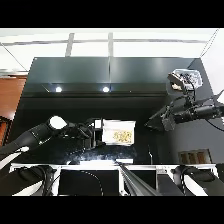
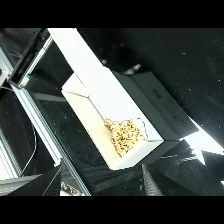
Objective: Fold the box and place the chain.
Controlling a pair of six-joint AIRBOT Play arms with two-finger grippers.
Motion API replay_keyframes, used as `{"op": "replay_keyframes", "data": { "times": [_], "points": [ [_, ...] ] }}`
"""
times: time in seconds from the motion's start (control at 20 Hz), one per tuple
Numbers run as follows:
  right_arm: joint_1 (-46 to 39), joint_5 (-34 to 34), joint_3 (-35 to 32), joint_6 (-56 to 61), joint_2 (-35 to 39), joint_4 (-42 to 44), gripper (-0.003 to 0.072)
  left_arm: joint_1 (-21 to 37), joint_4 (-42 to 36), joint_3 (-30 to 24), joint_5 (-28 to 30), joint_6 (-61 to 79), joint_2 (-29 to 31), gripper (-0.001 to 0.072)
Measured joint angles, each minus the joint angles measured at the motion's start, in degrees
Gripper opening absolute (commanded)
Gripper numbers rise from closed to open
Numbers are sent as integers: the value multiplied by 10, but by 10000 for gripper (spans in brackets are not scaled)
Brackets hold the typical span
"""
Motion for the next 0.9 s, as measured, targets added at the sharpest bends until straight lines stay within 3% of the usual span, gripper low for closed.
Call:
{"op": "replay_keyframes", "data": {
  "times": [0.4,0.5,0.55,0.6,0.7,0.9],
  "points": [
    [0,0,0,0,0,0,570,0,-23,1,-1,19,-13,703],
    [0,-1,0,0,0,0,570,-1,-24,1,-2,21,-15,623],
    [0,-1,0,0,0,0,570,-1,-24,1,-3,21,-16,509],
    [0,-3,0,0,0,0,574,-2,-25,1,-3,23,-16,459],
    [1,-10,0,4,0,0,720,-2,-26,1,-3,23,-17,459],
    [47,-73,0,38,-2,-15,720,-2,-26,1,-3,23,-17,459]
  ]
}}
